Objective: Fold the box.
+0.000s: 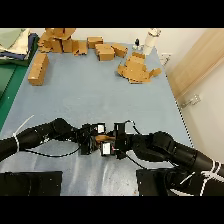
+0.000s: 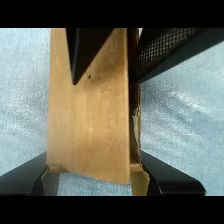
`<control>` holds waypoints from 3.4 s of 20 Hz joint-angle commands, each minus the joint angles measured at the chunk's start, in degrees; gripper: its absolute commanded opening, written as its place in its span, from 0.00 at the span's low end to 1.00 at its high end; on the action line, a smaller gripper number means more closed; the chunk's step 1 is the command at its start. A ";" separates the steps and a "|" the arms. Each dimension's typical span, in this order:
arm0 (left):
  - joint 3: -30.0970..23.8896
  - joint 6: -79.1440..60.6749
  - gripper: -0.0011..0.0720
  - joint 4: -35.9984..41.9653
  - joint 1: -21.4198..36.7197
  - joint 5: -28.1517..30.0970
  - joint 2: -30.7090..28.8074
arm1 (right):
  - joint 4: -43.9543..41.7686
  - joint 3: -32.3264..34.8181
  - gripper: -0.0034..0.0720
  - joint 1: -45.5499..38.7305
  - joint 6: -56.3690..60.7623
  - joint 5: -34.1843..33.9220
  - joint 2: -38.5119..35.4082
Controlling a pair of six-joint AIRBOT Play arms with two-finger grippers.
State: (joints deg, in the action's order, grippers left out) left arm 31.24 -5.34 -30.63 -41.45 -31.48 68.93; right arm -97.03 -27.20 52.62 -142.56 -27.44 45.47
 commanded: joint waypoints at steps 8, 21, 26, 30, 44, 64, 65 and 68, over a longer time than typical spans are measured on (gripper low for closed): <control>0.00 -0.02 0.56 0.00 0.02 -0.02 0.02 | -6.51 0.07 0.42 1.44 0.02 -4.20 2.08; 0.00 -0.02 0.56 0.00 0.02 0.00 0.02 | -5.40 -3.30 0.55 1.27 35.76 -18.08 -8.46; 0.00 -0.02 0.56 0.00 0.02 0.00 0.02 | -9.99 1.95 0.05 0.81 76.35 -25.90 -11.41; 0.00 0.00 0.56 0.00 0.02 0.00 0.02 | -30.75 10.16 0.05 0.85 77.44 -2.14 -11.06; 0.00 -0.02 0.56 0.00 0.02 -0.02 0.02 | -32.06 11.80 0.05 1.07 87.08 19.89 -2.21; 0.00 -0.02 0.56 0.00 0.02 0.00 0.02 | -28.65 11.15 0.05 1.44 83.21 18.62 -0.31; 0.00 -0.02 0.56 0.00 0.02 0.00 0.02 | -28.20 10.56 0.05 1.42 82.09 17.79 -2.69; 0.00 -0.02 0.56 0.00 0.02 0.00 0.02 | -18.43 9.27 0.05 -1.25 82.62 8.20 -10.86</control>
State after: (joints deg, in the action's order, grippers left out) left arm 31.24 -5.30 -30.50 -41.45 -31.48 68.93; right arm -122.32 -16.95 53.08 -59.16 -12.23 40.42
